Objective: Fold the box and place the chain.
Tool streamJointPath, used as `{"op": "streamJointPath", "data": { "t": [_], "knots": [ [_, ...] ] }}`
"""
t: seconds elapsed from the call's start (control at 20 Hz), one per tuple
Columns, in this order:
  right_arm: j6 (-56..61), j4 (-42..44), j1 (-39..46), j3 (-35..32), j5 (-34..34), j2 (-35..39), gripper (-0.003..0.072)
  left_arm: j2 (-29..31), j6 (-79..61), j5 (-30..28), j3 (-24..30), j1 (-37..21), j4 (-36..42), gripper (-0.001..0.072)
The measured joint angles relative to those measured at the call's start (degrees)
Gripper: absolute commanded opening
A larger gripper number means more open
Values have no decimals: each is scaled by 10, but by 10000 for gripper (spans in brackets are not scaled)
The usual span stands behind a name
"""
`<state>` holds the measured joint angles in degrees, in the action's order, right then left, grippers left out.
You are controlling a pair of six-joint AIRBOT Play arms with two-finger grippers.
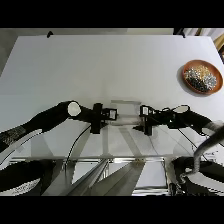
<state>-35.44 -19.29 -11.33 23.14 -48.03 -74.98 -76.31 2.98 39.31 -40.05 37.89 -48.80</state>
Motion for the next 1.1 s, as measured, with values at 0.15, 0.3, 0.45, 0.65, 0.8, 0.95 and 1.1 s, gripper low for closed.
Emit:
{"op": "streamJointPath", "data": {
  "t": [0.15, 0.3, 0.45, 0.65, 0.8, 0.95, 1.1],
  "knots": [
    [0, 0, 0, 0, 0, 0, 412, 0, -1, -5, 0, 1, 11, 249],
    [0, 0, 0, 0, 0, 0, 412, 0, -1, -38, 0, 5, 25, 251],
    [2, 1, 0, 0, 2, 0, 412, 0, -2, -72, 0, 19, 44, 249],
    [-2, 0, 0, 0, 0, 0, 412, 0, -3, -87, 0, 42, 74, 121],
    [0, 0, 0, 0, 0, 0, 412, 0, -3, -93, 0, 48, 76, 137],
    [-1, 0, 0, 0, 0, 0, 412, 0, -3, -96, 0, 52, 78, 152],
    [0, 0, 0, 0, 0, 0, 412, -1, -3, -99, 0, 54, 81, 350]
  ]
}}
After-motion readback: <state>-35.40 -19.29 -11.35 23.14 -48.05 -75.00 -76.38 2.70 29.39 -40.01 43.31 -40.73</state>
